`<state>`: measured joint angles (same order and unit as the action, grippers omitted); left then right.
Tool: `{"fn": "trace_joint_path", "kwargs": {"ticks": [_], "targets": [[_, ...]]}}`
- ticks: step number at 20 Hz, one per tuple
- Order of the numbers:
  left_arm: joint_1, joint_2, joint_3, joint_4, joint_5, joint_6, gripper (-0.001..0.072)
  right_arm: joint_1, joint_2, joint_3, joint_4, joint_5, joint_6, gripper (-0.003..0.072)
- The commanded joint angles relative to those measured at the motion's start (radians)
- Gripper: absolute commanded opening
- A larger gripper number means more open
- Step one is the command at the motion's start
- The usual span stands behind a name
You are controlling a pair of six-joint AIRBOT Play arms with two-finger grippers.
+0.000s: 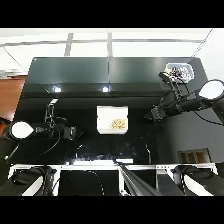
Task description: Fold the box and place the chain.
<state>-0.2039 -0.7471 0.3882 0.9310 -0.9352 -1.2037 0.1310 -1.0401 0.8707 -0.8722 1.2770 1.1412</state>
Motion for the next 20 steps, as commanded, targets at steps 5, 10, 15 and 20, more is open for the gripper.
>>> {"fn": "trace_joint_path", "kwargs": {"ticks": [5,10,15,20], "targets": [[-0.082,-0.126,-0.054,-0.319,0.201,1.191,0.0715,0.0,0.0,0.0,0.0,-0.008,0.007,0.026],[-0.084,-0.391,0.082,-0.329,0.094,1.491,0.0713,0.0,0.0,0.0,0.0,-0.01,-0.002,0.026],[-0.084,-0.519,0.18,-0.466,0.106,1.542,0.0712,0.0,0.0,0.0,0.001,-0.009,-0.002,0.026],[-0.11,-0.571,0.235,-0.385,0.092,1.537,0.0711,0.0,0.0,0.0,0.0,-0.014,-0.012,0.026]]}}
